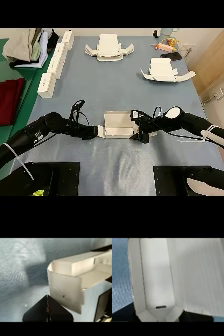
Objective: Fold the box.
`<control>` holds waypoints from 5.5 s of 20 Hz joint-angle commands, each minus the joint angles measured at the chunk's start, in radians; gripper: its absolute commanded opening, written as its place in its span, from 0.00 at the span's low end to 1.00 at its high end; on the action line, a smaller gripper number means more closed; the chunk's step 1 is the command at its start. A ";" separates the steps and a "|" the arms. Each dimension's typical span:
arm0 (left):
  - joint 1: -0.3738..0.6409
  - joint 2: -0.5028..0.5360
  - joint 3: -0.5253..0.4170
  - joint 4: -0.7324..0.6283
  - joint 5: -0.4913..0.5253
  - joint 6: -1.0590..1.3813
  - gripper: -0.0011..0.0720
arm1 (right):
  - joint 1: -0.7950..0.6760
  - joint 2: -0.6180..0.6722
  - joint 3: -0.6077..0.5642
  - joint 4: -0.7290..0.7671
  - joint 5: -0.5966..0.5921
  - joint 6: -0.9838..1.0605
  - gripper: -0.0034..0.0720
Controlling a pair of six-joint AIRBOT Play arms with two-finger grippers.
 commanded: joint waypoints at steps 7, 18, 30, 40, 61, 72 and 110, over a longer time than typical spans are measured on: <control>-0.002 0.000 0.018 -0.019 0.021 0.031 0.61 | 0.000 -0.001 0.000 0.000 0.000 0.000 0.76; -0.003 0.000 0.019 -0.071 0.043 0.054 0.79 | 0.000 -0.001 0.001 0.000 0.000 0.000 0.76; -0.004 -0.002 0.021 -0.163 0.098 0.159 0.78 | 0.000 -0.001 0.000 0.000 0.000 0.000 0.76; -0.138 -0.005 0.033 -0.131 0.265 0.068 0.73 | 0.000 -0.001 0.000 0.000 0.000 0.000 0.76; -0.360 -0.232 0.347 0.526 -0.046 -0.741 0.73 | 0.000 -0.001 0.000 0.000 0.000 0.000 0.76; -0.404 -0.308 0.414 0.636 -0.106 -0.874 0.57 | 0.000 -0.001 0.001 0.000 0.000 0.000 0.76; -0.446 -0.632 0.753 0.713 -0.508 -0.940 0.20 | 0.000 -0.001 0.000 0.000 0.000 0.000 0.76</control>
